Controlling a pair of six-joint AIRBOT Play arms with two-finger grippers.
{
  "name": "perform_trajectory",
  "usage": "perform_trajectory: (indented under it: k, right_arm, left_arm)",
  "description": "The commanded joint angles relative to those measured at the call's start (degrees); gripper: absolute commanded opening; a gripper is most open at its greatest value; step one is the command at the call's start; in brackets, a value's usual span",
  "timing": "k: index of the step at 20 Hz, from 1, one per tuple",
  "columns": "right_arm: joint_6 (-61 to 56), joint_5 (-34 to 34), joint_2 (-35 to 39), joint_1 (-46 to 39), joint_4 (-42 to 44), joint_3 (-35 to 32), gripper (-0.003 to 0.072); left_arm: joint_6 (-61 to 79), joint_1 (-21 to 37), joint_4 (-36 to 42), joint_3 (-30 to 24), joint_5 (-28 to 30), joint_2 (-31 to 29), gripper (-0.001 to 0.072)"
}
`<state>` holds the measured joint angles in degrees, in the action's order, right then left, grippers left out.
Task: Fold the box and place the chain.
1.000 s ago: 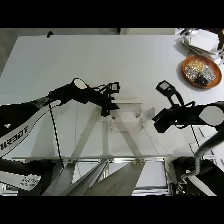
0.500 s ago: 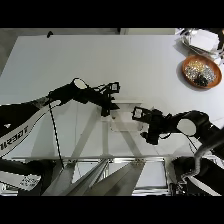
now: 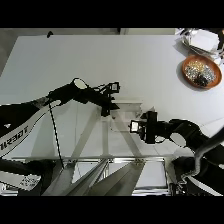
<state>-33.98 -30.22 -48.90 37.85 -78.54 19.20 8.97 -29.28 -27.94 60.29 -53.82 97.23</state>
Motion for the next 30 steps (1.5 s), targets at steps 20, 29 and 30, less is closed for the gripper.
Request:
perform_trajectory:
  k: [20, 29, 30]
  right_arm:
    - [25.9, -1.49, -0.76, -15.87, 25.2, 4.79, 0.0694]
    - [31.63, -7.8, -9.53, -21.79, 31.78, 9.25, 0.0694]
    - [32.96, -8.92, -10.49, -22.18, 33.31, 9.35, 0.0693]
  left_arm:
    - [-0.02, -0.02, 0.0, -0.04, 0.02, 0.04, 0.0013]
    - [-0.02, -0.02, 0.02, -0.04, 0.02, 0.04, 0.0013]
    - [-0.02, -0.02, 0.0, -0.04, 0.0, 0.04, 0.0013]
